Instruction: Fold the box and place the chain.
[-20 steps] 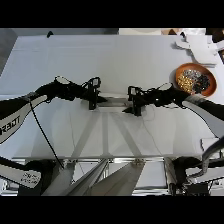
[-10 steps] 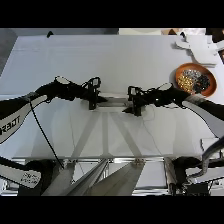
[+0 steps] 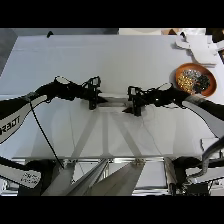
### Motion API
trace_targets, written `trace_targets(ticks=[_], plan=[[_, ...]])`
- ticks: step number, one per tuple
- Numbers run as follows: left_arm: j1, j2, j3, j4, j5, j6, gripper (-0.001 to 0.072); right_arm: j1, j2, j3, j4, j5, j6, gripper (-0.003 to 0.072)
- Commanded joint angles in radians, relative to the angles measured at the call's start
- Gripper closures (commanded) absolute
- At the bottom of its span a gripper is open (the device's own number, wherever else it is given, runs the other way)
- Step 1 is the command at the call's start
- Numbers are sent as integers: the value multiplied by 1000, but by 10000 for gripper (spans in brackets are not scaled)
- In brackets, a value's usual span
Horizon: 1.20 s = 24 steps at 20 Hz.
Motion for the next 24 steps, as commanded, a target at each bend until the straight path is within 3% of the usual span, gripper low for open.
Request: trace_targets(ticks=[1, 2, 8, 12, 13, 15, 16, 21, 24], plan=[[0, 3, 1, 0, -17, 3, 384, 1, 0, 1, 1, 0, 3, 327], [0, 5, 1, 0, -17, 3, 308, 1, 0, 1, 1, 0, 3, 327], [43, 87, 1, 35, -45, 3, 312, 1, 0, 1, 1, 0, 3, 327], [114, 172, 1, 260, -79, -79, 313, 1, 0, 1, 1, 1, 3, 327], [122, 195, 1, 332, -80, -129, 327, 1, 0, 1, 1, 0, 3, 327], [117, 259, 1, 441, -107, -262, 605, 1, 0, 1, 1, 0, 3, 327], [111, 287, 1, 463, -139, -295, 702, 1, 0, 1, 1, 0, 3, 327], [37, 325, 0, 448, -332, -515, 700, 1, 0, 1, 1, 0, 3, 327], [-10, 305, -2, 333, -319, -542, 701, 1, 0, 1, 1, 0, 3, 327]])
